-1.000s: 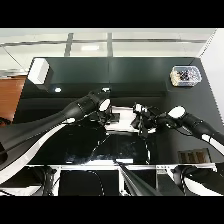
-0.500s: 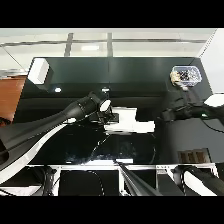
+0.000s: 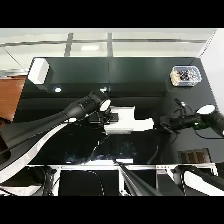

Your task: Fold the box and place the chain.

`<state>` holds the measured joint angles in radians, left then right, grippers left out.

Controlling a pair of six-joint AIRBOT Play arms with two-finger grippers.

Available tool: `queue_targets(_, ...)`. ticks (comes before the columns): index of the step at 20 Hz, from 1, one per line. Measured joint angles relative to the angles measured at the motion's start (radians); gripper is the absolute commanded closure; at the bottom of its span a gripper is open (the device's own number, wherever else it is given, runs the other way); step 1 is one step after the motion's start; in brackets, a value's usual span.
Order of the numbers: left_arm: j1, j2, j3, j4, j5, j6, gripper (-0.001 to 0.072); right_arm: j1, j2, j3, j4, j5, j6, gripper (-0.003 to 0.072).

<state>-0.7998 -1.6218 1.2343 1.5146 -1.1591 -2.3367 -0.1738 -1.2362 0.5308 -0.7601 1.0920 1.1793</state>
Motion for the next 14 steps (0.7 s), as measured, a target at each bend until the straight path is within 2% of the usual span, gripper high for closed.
queue_targets(4, 0.0, -0.001, 0.0, 0.001, 0.0, 0.0, 0.0685, 0.109, -0.048, 0.002, 0.13, -0.076, -0.079, 0.0668)
queue_targets(7, 0.0, -0.001, 0.0, 0.002, 0.0, -0.001, 0.0685, 0.139, -0.06, 0.027, 0.183, -0.058, -0.13, 0.0667)
queue_targets(8, 0.0, -0.001, 0.0, 0.002, 0.0, -0.001, 0.0685, 0.144, -0.062, 0.038, 0.195, -0.035, -0.141, 0.0593)
queue_targets(9, 0.0, -0.001, 0.0, 0.001, -0.001, -0.001, 0.0685, 0.148, -0.063, 0.051, 0.201, -0.009, -0.153, 0.0309)
queue_targets(10, 0.0, -0.001, 0.0, 0.001, -0.001, -0.001, 0.0685, 0.15, -0.064, 0.065, 0.208, 0.014, -0.161, 0.0185)
queue_targets(13, 0.0, -0.001, 0.0, 0.0, -0.001, -0.001, 0.0685, 0.158, -0.066, 0.097, 0.246, 0.072, -0.178, 0.0189)
queue_targets(14, 0.0, -0.001, 0.0, -0.001, -0.001, -0.001, 0.0685, 0.165, -0.066, 0.102, 0.266, 0.086, -0.18, 0.0215)
